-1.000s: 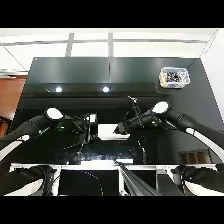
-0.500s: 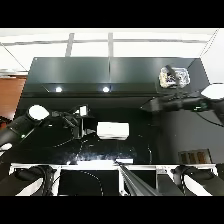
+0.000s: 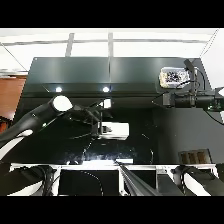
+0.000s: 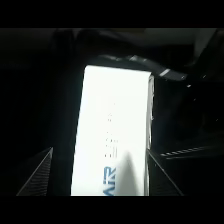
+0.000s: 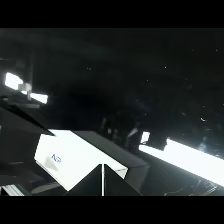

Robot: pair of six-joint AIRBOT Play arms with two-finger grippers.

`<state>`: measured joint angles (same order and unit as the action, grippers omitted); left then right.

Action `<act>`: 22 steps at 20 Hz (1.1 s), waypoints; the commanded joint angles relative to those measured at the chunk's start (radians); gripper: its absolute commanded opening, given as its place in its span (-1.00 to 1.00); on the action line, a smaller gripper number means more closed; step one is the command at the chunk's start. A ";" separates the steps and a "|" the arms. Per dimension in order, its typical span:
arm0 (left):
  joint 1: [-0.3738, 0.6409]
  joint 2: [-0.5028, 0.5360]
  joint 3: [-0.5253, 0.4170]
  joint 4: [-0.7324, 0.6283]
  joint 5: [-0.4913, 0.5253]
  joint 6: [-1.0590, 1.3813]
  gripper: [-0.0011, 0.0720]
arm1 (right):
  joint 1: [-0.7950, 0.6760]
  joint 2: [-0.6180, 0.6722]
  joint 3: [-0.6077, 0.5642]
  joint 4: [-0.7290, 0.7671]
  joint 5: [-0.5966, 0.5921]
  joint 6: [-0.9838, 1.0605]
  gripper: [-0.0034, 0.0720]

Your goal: Fold the box and place the chain.

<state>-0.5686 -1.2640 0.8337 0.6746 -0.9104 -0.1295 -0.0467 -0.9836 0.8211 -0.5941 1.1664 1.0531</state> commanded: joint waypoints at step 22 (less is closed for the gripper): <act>-0.058 -0.127 0.072 0.145 -0.060 -0.062 0.97 | -0.005 0.002 0.000 -0.006 0.007 0.002 -0.87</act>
<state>-0.6315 -1.3956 0.9047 0.8104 -0.9844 -0.1917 -0.0517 -0.9825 0.8207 -0.5999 1.1732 1.0546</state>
